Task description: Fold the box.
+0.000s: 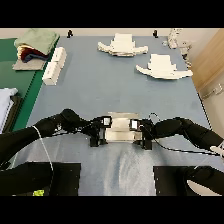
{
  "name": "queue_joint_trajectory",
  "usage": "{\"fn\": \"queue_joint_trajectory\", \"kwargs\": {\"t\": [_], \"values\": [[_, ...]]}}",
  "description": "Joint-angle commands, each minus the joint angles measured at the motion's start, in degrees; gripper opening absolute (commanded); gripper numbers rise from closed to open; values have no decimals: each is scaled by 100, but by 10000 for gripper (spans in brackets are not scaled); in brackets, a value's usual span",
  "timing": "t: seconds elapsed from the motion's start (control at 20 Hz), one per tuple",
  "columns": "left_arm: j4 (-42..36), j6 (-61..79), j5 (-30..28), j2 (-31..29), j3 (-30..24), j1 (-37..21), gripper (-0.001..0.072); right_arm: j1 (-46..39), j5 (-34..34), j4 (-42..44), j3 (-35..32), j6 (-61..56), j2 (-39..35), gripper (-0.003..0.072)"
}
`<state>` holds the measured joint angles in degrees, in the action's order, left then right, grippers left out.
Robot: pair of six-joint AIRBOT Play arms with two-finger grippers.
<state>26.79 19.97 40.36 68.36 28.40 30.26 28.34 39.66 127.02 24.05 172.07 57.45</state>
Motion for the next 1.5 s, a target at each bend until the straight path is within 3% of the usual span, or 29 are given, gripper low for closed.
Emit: {"fn": "queue_joint_trajectory", "kwargs": {"t": [0.0, 0.25, 0.35, 1.45], "values": [[-11, 44, -111, 37, 4, 85, 675, 0, -15, 4, 4, -7, 0, 518], [-24, 17, -149, 37, 4, 85, 640, 0, -17, 4, 4, -7, 0, 518], [-22, 11, -166, 37, 4, 96, 465, 0, -15, 4, 4, -7, 0, 518], [-2, -46, -232, 37, 4, 118, 467, 0, -17, 7, 4, -7, 0, 518]]}}
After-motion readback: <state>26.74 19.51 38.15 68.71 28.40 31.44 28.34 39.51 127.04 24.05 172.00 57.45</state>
